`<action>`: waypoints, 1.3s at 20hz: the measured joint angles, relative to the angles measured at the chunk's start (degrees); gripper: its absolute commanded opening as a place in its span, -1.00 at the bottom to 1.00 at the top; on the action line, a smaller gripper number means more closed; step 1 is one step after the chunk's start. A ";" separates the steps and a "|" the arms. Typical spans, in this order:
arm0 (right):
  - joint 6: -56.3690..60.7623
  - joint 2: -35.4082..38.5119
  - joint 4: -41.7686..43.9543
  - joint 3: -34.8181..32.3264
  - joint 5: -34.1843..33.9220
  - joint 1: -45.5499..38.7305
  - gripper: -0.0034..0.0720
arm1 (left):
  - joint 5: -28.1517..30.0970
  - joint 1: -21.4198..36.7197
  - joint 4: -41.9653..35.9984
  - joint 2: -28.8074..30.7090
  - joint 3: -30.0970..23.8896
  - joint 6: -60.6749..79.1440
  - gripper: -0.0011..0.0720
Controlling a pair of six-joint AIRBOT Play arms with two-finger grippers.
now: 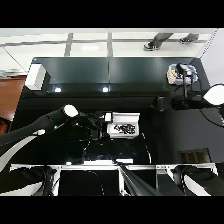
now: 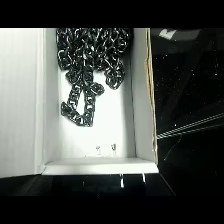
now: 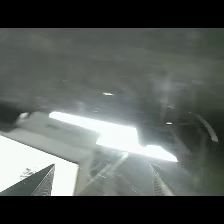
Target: Fold the box and place the chain.
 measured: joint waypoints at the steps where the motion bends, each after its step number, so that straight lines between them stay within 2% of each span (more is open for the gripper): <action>1: -2.14 -1.79 2.67 -0.24 -1.84 1.07 0.86 | 0.07 -0.04 0.04 0.00 0.00 0.00 0.34; 4: -11.91 -7.17 10.43 -0.59 -6.08 4.79 0.86 | 0.20 -0.09 0.09 0.00 0.00 -0.11 0.34; 6: -20.76 -9.40 13.60 -0.63 -6.62 6.86 0.86 | 0.26 -0.09 0.13 0.00 0.00 -0.13 0.35; 11: -46.10 -9.14 16.61 0.13 1.09 8.87 0.86 | 0.35 -0.09 0.20 0.00 0.00 -0.11 0.35; 14: -55.06 -8.44 17.25 -0.37 3.34 9.53 0.86 | 0.37 -0.09 0.22 0.00 0.00 -0.11 0.34; 19: -64.13 -8.15 17.09 -3.30 2.12 12.02 0.86 | 0.39 -0.09 0.22 0.00 0.00 -0.11 0.34; 26: -67.23 -8.15 15.65 -4.52 -0.15 13.90 0.86 | 0.39 -0.09 0.22 0.00 0.00 -0.09 0.35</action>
